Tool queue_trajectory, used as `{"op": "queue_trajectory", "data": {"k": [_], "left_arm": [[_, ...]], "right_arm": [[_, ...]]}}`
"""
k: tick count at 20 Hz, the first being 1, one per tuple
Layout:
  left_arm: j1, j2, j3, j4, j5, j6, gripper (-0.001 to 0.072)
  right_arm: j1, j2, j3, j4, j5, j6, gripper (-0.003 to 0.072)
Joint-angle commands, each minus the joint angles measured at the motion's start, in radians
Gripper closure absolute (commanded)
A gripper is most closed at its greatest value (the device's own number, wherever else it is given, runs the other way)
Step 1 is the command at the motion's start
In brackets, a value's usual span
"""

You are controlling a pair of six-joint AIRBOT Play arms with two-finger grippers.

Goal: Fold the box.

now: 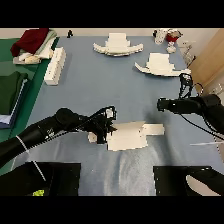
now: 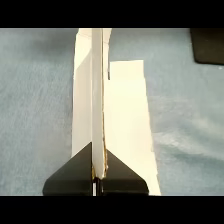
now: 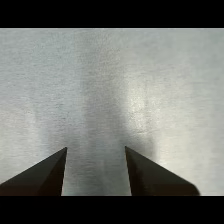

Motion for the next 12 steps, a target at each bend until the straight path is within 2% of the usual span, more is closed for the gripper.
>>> {"op": "queue_trajectory", "data": {"k": [1,4,6,9,12], "left_arm": [[-0.022,-0.018,-0.022,0.004,0.093,0.01,0.0696],[0.019,-0.029,0.014,0.013,0.053,0.011,0.0696],[0.095,-0.053,0.064,0.027,-0.069,0.01,0.0696],[0.206,-0.134,0.152,0.027,-0.312,0.011,0.0696],[0.251,-0.227,0.22,0.026,-0.412,0.011,0.0696]], "right_arm": [[0.0,-0.009,0.001,0.027,0.004,0.016,0.0103],[0.0,-0.011,0.001,0.031,0.002,0.016,0.0103],[0.0,-0.011,0.001,0.034,0.001,0.016,0.0103],[0.0,-0.011,0.001,0.038,-0.002,0.016,0.0103],[0.0,-0.011,0.001,0.055,-0.001,0.016,0.0103]]}}
